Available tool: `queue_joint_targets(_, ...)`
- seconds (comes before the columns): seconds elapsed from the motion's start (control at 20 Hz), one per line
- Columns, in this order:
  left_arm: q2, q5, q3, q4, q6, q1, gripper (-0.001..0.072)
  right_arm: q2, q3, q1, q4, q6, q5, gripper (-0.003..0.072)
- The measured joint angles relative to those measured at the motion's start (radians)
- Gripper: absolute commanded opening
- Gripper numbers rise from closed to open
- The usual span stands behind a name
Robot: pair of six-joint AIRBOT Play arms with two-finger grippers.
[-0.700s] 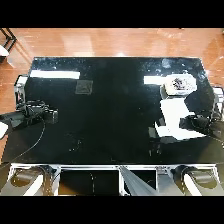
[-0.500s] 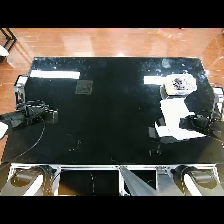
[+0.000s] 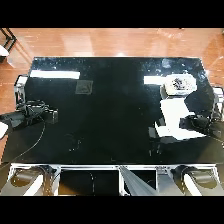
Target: Fold the box and place the chain.
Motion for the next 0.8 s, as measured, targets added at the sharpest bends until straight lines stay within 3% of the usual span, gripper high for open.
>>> queue_joint_targets(0.4,0.000,0.050,0.000,-0.029,0.000,0.000,0.0023,0.000,0.000,0.000,-0.006,0.000,-0.047,0.0019)
queue_joint_targets(0.6,-0.010,0.086,-0.003,-0.109,0.000,-0.003,0.0047,0.000,0.000,0.000,0.014,0.000,-0.066,0.0019)
queue_joint_targets(0.65,-0.017,0.092,-0.003,-0.130,-0.001,-0.003,0.0236,0.000,0.000,0.000,0.021,0.000,-0.067,0.0019)
queue_joint_targets(0.7,-0.028,0.094,-0.003,-0.151,0.000,-0.004,0.0534,0.000,0.000,0.000,0.030,0.000,-0.070,0.0020)
queue_joint_targets(0.75,-0.037,0.095,-0.003,-0.176,-0.001,-0.004,0.0640,0.000,0.000,0.000,0.045,0.000,-0.075,0.0021)
queue_joint_targets(0.8,-0.047,0.098,-0.003,-0.209,-0.002,-0.004,0.0640,0.000,0.000,0.000,0.061,0.000,-0.082,0.0038)
